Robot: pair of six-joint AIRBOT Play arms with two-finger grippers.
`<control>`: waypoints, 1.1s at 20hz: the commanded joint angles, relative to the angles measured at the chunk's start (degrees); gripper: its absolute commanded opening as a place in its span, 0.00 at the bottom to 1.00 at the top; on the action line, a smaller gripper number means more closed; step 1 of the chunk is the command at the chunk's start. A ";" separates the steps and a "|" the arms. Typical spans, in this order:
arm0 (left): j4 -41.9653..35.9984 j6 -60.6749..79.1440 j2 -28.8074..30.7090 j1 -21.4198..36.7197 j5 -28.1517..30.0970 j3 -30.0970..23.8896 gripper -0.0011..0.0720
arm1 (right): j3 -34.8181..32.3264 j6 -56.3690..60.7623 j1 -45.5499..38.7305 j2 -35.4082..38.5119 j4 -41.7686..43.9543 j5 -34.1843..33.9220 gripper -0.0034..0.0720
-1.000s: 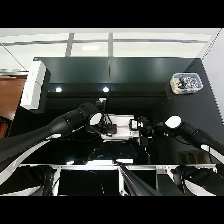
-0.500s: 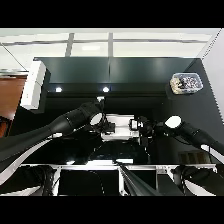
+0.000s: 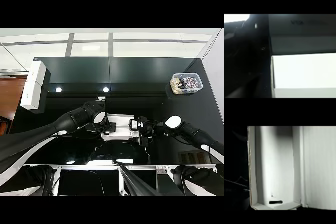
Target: Fold the box and place the chain.
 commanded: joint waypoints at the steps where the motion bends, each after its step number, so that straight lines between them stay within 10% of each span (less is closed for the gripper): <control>1: -0.24 0.07 -0.83 -0.42 -1.25 0.35 0.32 | 0.02 0.02 0.04 0.00 0.00 0.00 0.23; 5: -0.39 0.04 -0.81 -0.63 -1.36 0.42 0.05 | 0.02 0.00 0.04 0.00 -0.02 0.00 0.23; 9: -0.44 0.04 -0.79 -0.61 -1.36 0.48 0.05 | 0.02 0.00 0.04 0.00 -0.02 0.00 0.23; 11: -0.44 0.04 -0.79 -0.61 -1.38 0.79 0.13 | 0.02 0.00 0.04 0.00 -0.02 0.00 0.23; 13: -0.39 0.07 -0.79 -0.57 -1.84 1.53 0.43 | 0.02 0.00 0.04 0.00 -0.02 0.00 0.23; 16: -0.22 0.04 -0.79 -0.57 -1.88 2.19 0.43 | 0.02 0.00 0.04 0.00 0.00 0.02 0.23; 20: 0.15 -0.09 -0.81 -0.55 -2.45 2.16 0.05 | 0.02 0.00 0.04 0.00 0.00 0.00 0.23; 22: 0.17 -0.09 -0.81 -0.55 -2.19 2.16 0.05 | 0.02 -0.02 0.04 0.00 -0.02 0.04 0.23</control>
